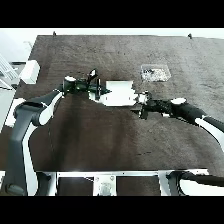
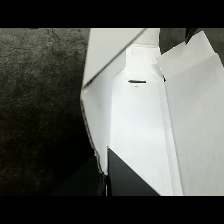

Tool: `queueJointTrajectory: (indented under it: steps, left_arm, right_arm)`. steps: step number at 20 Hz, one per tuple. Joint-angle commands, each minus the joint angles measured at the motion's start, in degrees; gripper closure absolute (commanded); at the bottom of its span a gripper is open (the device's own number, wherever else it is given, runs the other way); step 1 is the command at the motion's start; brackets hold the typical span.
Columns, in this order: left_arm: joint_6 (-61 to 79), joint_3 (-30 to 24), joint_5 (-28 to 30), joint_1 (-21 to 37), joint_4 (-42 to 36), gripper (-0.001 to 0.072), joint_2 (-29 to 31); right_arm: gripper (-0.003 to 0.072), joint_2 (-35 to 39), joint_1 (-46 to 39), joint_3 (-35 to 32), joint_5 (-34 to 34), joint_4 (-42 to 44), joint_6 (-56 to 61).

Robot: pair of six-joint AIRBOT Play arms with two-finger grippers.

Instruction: Fold the box and place the chain.

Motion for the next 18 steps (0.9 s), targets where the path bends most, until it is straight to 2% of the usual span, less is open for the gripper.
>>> queueJointTrajectory:
  steps: [1, 12, 18]
  left_arm:
    - [0.00, 0.00, 0.00, 0.04, -0.02, 0.0688, 0.00]
    - [0.00, 0.00, 0.00, 0.04, -0.02, 0.0688, 0.00]
    - [0.00, 0.00, 0.00, 0.04, -0.02, 0.0688, 0.00]
  right_arm:
    - [0.0055, -2.36, 0.28, 2.36, -1.01, 3.48, -0.35]
    - [0.0087, -5.46, -0.92, 8.28, -0.87, 4.20, 3.43]
    - [0.0087, -9.03, -2.03, 13.31, 3.82, 0.83, 6.64]
